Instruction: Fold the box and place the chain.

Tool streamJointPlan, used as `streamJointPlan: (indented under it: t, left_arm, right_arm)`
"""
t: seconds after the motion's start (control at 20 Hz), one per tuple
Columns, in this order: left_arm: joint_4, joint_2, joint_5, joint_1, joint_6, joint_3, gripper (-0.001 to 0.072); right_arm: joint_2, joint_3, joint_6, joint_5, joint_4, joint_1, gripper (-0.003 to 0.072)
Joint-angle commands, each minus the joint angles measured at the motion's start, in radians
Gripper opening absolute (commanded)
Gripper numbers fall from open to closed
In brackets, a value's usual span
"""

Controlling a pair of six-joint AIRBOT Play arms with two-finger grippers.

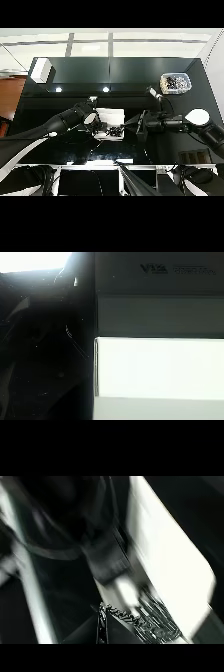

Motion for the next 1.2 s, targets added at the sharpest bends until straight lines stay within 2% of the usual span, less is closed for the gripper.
streamJointPlan:
  t: [0.0, 0.15, 0.2, 0.25, 0.3, 0.6, 0.7, 0.85, 0.9, 0.95, 1.0, 1.05, 1.15]
  left_arm:
    - [0.000, 0.000, 0.001, 0.000, 0.001, 0.001, 0.0031]
    - [-0.001, 0.000, 0.001, 0.000, 0.001, 0.001, 0.0031]
    - [0.000, 0.000, 0.001, 0.000, 0.001, 0.001, 0.0031]
    - [-0.001, 0.000, 0.001, 0.000, 0.001, 0.001, 0.0031]
    - [-0.001, 0.000, 0.001, 0.000, 0.001, 0.002, 0.0031]
    - [-0.003, 0.000, 0.010, -0.004, -0.070, 0.030, 0.0029]
    - [-0.001, -0.001, 0.027, -0.009, -0.098, 0.037, 0.0029]
    - [-0.004, -0.001, 0.031, -0.008, -0.122, 0.040, 0.0034]
    - [-0.004, 0.000, 0.024, -0.008, -0.121, 0.046, 0.0137]
    - [-0.004, 0.002, 0.012, -0.008, -0.120, 0.058, 0.0360]
    - [-0.001, 0.006, -0.009, -0.008, -0.114, 0.076, 0.0552]
    - [0.001, 0.011, -0.026, -0.008, -0.091, 0.097, 0.0600]
    - [0.001, 0.031, -0.065, -0.007, 0.023, 0.141, 0.0602]
  right_arm:
    - [0.004, 0.001, -0.013, 0.004, 0.164, 0.029, 0.0027]
    - [-0.008, 0.000, 0.021, -0.111, 0.075, 0.061, 0.0043]
    - [-0.009, 0.001, 0.037, -0.135, 0.048, 0.061, 0.0231]
    - [-0.009, 0.001, 0.044, -0.141, 0.029, 0.048, 0.0490]
    - [-0.009, 0.001, 0.047, -0.134, 0.025, 0.027, 0.0568]
    - [-0.007, 0.046, 0.066, 0.061, 0.024, -0.251, 0.0562]
    - [-0.007, 0.049, 0.102, 0.077, 0.023, -0.329, 0.0561]
    - [-0.007, 0.049, 0.102, 0.090, -0.007, -0.353, 0.0540]
    - [-0.007, 0.049, 0.103, 0.097, -0.020, -0.353, 0.0541]
    - [-0.007, 0.049, 0.102, 0.097, -0.023, -0.353, 0.0544]
    - [-0.007, 0.049, 0.102, 0.095, -0.022, -0.353, 0.0544]
    - [-0.007, 0.049, 0.102, 0.091, -0.022, -0.354, 0.0544]
    - [-0.007, 0.049, 0.102, 0.087, -0.022, -0.354, 0.0545]
